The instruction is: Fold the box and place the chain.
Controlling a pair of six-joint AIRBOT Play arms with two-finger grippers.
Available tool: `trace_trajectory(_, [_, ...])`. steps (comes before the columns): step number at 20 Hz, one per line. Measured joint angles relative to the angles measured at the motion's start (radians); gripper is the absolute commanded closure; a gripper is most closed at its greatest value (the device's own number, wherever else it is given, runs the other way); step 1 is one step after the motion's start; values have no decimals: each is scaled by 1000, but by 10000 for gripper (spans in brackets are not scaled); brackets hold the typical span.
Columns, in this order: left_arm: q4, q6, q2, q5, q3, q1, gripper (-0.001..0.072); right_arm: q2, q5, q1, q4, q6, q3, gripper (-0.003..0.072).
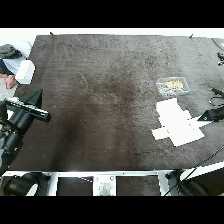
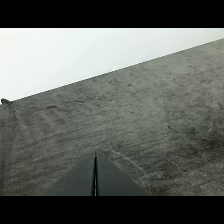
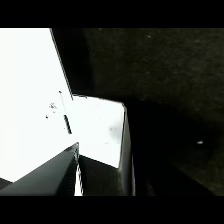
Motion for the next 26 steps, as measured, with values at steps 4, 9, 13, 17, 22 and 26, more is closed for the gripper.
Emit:
trace_trajectory(4, [0, 0, 0, 0, 0, 0, 697, -12, 31, 1, 19, -31, 0, 457])
trace_trajectory(9, [0, 0, 0, 0, 0, 0, 697, -16, 114, -2, 69, -123, -2, 702])
trace_trajectory(13, [0, 0, 0, 0, 0, 0, 697, -2, 146, -3, 187, -163, -32, 703])
trace_trajectory(17, [0, 0, 0, 0, 0, 0, 697, 54, 153, 8, 343, -187, -181, 703])
trace_trajectory(22, [0, 0, 0, 0, 0, 0, 697, 178, 63, 111, 531, -244, -469, 705])
trace_trajectory(26, [0, 0, 0, 0, 0, 0, 697, 267, -106, 309, 805, -351, -646, 705])
